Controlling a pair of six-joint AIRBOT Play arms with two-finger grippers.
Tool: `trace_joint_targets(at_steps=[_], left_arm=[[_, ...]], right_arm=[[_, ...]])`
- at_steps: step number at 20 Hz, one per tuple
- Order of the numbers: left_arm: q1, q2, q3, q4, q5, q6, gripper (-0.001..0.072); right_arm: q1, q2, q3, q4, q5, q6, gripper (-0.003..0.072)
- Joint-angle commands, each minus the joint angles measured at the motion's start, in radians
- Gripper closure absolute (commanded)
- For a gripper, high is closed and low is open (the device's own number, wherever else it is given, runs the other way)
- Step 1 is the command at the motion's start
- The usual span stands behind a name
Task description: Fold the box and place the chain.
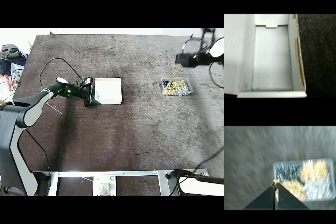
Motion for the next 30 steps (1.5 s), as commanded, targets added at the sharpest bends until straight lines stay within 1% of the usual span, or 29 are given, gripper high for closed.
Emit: trace_joint_targets(at_steps=[1, 4, 6, 7, 9, 13, 16, 18, 21, 25, 30], left_arm=[[0.0, 0.0, 0.0, 0.0, 0.0, 0.0, 0.0414], [0.0, 0.0, 0.0, 0.0, 0.0, 0.0, 0.0414], [0.0, 0.0, 0.0, 0.0, 0.0, 0.0, 0.0414], [0.0, 0.0, 0.0, 0.0, 0.0, 0.0, 0.0414], [0.0, 0.0, 0.0, 0.0, 0.0, 0.0, 0.0414], [0.0, 0.0, 0.0, 0.0, 0.0, 0.0, 0.0414], [0.0, 0.0, 0.0, 0.0, 0.0, 0.0, 0.0414], [0.0, 0.0, 0.0, 0.0, 0.0, 0.0, 0.0414], [0.0, 0.0, 0.0, 0.0, 0.0, 0.0, 0.0414], [0.0, 0.0, 0.0, 0.0, 0.0, 0.0, 0.0414], [0.0, 0.0, 0.0, 0.0, 0.0, 0.0, 0.0414]], right_arm=[[0.061, 0.193, 0.001, -0.095, -0.118, -0.011, 0.0676], [0.113, 0.324, 0.001, -0.097, -0.285, -0.011, 0.0676], [0.164, 0.38, 0.001, -0.096, -0.39, -0.014, 0.0677], [0.196, 0.396, 0.001, -0.096, -0.423, -0.032, 0.0676], [0.271, 0.41, 0.001, -0.095, -0.445, -0.053, 0.0676], [0.443, 0.399, -0.015, -0.084, -0.431, -0.052, 0.0677], [0.56, 0.357, -0.064, -0.076, -0.43, -0.052, 0.0676], [0.61, 0.31, -0.101, -0.055, -0.439, -0.051, 0.0676], [0.646, 0.217, -0.14, 0.021, -0.454, -0.052, 0.0676], [0.689, 0.09, -0.154, 0.069, -0.455, -0.052, 0.0676], [0.706, -0.067, -0.154, 0.074, -0.44, -0.032, 0.0676]])
